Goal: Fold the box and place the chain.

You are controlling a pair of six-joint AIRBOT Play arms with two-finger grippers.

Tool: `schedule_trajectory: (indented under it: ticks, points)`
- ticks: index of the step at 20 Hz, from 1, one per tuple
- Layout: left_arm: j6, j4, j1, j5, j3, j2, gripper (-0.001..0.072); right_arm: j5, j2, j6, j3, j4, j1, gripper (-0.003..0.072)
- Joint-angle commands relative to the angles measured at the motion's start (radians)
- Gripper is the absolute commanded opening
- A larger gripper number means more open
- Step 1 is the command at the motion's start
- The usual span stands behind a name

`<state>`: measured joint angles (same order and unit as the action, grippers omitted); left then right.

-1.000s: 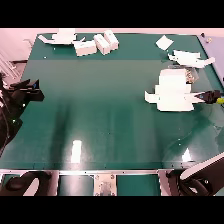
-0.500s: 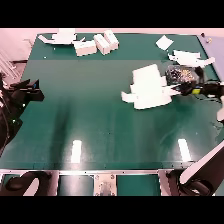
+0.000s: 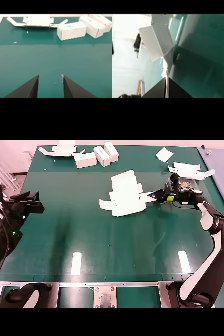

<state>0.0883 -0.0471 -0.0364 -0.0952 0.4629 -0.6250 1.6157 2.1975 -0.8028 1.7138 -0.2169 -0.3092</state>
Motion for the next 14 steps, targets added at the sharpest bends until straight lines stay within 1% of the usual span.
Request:
schedule_trajectory:
  ticks: [1, 3, 4, 7, 11, 14]
  points:
    - [0.000, 0.000, 0.000, 0.000, 0.000, 0.000, 0.0335, -0.130, -0.097, 0.062, -0.172, 0.027, 0.034, 0.0006]
    - [0.000, 0.000, 0.000, 0.000, 0.000, 0.000, 0.0335, -0.231, -0.163, 0.102, -0.280, 0.027, 0.038, 0.0005]
    - [0.000, 0.003, 0.000, -0.002, 0.000, 0.000, 0.0335, -0.249, -0.171, 0.101, -0.299, 0.027, 0.039, 0.0006]
    - [0.000, 0.003, 0.000, 0.001, 0.000, 0.000, 0.0336, -0.240, -0.171, 0.082, -0.319, 0.021, 0.071, 0.0006]
    - [0.000, 0.003, 0.000, 0.000, 0.000, 0.000, 0.0335, -0.260, -0.171, 0.095, -0.320, -0.005, 0.148, 0.0006]
    - [0.000, 0.003, 0.000, -0.001, 0.000, 0.000, 0.0335, -0.349, -0.171, 0.101, -0.326, -0.004, 0.183, 0.0006]
